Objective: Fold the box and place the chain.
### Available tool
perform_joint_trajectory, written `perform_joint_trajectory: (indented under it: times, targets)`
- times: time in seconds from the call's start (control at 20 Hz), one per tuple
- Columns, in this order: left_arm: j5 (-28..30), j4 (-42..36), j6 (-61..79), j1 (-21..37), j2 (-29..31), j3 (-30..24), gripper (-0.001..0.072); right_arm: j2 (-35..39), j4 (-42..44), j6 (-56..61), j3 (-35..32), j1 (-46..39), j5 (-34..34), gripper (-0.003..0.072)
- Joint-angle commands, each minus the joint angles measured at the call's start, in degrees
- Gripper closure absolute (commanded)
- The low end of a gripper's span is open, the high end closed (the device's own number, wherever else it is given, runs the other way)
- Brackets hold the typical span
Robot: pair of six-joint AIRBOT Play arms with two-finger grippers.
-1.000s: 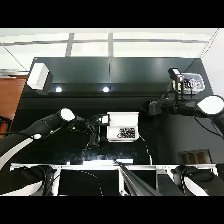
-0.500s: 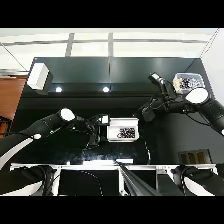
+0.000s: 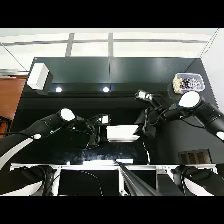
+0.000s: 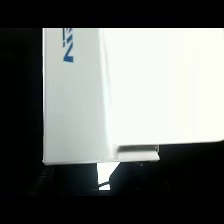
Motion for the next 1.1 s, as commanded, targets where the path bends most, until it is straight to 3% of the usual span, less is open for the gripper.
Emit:
perform_joint_trajectory:
  times: [0.0,0.2,0.25,0.3,0.5,0.55,0.6,0.65,1.05]
  targets:
    - [0.00,0.00,0.00,0.00,-0.04,-0.02,0.0352,-0.02,0.20,-4.94,-2.19,2.80,-3.85,0.0052]
    - [0.00,0.00,0.00,0.00,-0.04,-0.02,0.0352,-0.02,0.00,-5.62,-2.29,3.93,-5.73,0.0054]
    - [0.00,0.00,0.00,0.00,-0.04,-0.02,0.0352,-0.02,-0.07,-5.97,-2.32,3.93,-5.66,0.0097]
    - [0.00,0.00,0.00,0.00,-0.04,-0.02,0.0352,-0.02,-0.02,-5.97,-2.32,3.93,-5.66,0.0216]
    - [0.00,0.00,0.00,0.00,-0.04,-0.02,0.0352,-0.02,-0.26,-5.97,-2.34,3.93,-5.68,0.0292]
    - [0.00,0.00,0.00,0.00,-0.04,-0.02,0.0352,-0.02,-0.26,-5.92,-2.34,3.93,-5.66,0.0391]
    - [0.00,0.00,0.00,0.00,-0.04,-0.02,0.0352,-0.02,-0.26,-5.92,-2.34,3.93,-5.64,0.0392]
    - [0.00,0.00,0.00,0.00,-0.04,-0.02,0.0352,-0.02,-0.26,-5.90,-2.34,3.93,-5.44,0.0454]
    - [0.00,0.00,0.00,0.00,-0.04,-0.02,0.0352,-0.02,-0.26,-5.25,-2.36,3.93,-5.42,0.0451]
